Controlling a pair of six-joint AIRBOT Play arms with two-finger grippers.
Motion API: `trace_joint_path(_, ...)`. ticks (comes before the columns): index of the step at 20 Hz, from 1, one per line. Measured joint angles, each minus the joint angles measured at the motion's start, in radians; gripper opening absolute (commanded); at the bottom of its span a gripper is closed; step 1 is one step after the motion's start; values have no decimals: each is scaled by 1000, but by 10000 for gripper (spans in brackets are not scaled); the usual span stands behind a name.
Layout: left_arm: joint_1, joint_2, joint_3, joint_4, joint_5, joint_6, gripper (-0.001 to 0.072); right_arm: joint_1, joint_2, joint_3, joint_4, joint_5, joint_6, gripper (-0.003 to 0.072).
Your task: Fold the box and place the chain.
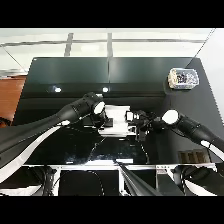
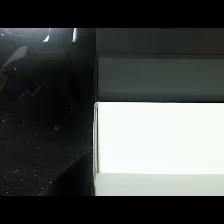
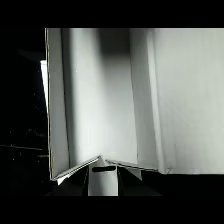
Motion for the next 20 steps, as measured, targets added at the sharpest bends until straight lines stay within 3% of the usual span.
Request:
trace_joint_path(1,0,0,0,0,0,0,29,0,-6,0,14,-3,0,396)
trace_joint_path(3,0,0,0,0,-1,-1,29,0,-17,0,36,-11,0,394)
trace_joint_path(4,0,0,0,0,-1,-1,29,0,-21,0,43,-12,0,203)
trace_joint_path(5,0,0,0,0,-1,-1,29,1,-25,0,49,-14,0,175)
trace_joint_path(6,0,0,0,-3,2,-1,29,3,-26,0,56,-13,1,308)
trace_joint_path(7,-1,0,0,-4,2,-2,29,7,-29,0,61,-14,1,376)
trace_joint_path(8,-1,0,0,-3,2,-1,29,11,-31,0,63,-16,0,375)
trace_joint_path(10,-1,0,0,-3,-1,0,29,20,-32,0,74,-19,0,165)
trace_joint_path(12,-1,0,0,-5,2,0,29,25,-33,0,89,-19,1,424)
trace_joint_path(13,-1,0,0,-5,2,-1,29,27,-33,0,92,-28,2,280)
trace_joint_path(14,-1,0,0,-5,2,-2,29,27,-34,0,93,-36,4,35)
trace_joint_path(17,-1,0,0,-7,6,-2,29,27,-33,0,95,-50,21,25)
trace_joint_path(20,-1,0,0,-6,9,-3,29,-6,-10,16,52,-37,197,25)
